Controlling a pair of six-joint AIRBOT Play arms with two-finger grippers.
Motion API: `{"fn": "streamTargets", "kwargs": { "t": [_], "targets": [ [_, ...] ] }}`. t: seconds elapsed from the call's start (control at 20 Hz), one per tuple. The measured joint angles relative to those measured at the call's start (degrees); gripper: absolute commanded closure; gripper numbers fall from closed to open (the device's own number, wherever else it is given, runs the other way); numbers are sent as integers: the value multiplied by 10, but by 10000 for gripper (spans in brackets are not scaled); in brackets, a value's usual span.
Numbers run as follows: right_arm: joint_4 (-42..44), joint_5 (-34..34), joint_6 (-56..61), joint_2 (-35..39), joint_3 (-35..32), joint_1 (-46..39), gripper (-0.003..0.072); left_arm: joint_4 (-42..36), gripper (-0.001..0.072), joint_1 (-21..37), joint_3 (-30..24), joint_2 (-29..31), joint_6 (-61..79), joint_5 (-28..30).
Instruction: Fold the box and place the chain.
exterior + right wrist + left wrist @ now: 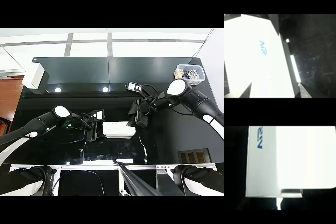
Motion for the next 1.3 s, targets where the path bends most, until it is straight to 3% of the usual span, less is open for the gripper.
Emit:
{"fn": "streamTargets", "kwargs": {
  "t": [0.7, 0.75, 0.8, 0.95, 1.0, 1.15, 1.25, 1.3],
  "targets": [
    [-34, 0, -7, 0, -7, 30, -29, 0, 376, 0, 0, 0, 0, 0],
    [-36, 0, -7, 0, -7, 32, 147, 0, 376, 0, 0, 0, 0, 0],
    [-36, 0, -6, 0, -7, 33, 212, 0, 376, 0, 0, 0, 0, 0],
    [-37, 2, -7, 0, -7, 35, 219, 0, 376, 0, 0, 0, -1, -1],
    [-37, 2, -6, 0, -7, 36, 272, 0, 376, 0, 0, 0, -1, -1],
    [-38, 2, -4, 2, -7, 36, 273, 0, 376, 0, 0, 0, -1, -1],
    [-38, 3, -3, 5, -7, 36, 456, 0, 376, 0, 0, 0, 0, -1],
    [-38, 2, -2, 7, -7, 36, 455, 0, 375, 0, 0, 0, -1, -1]
  ]
}}
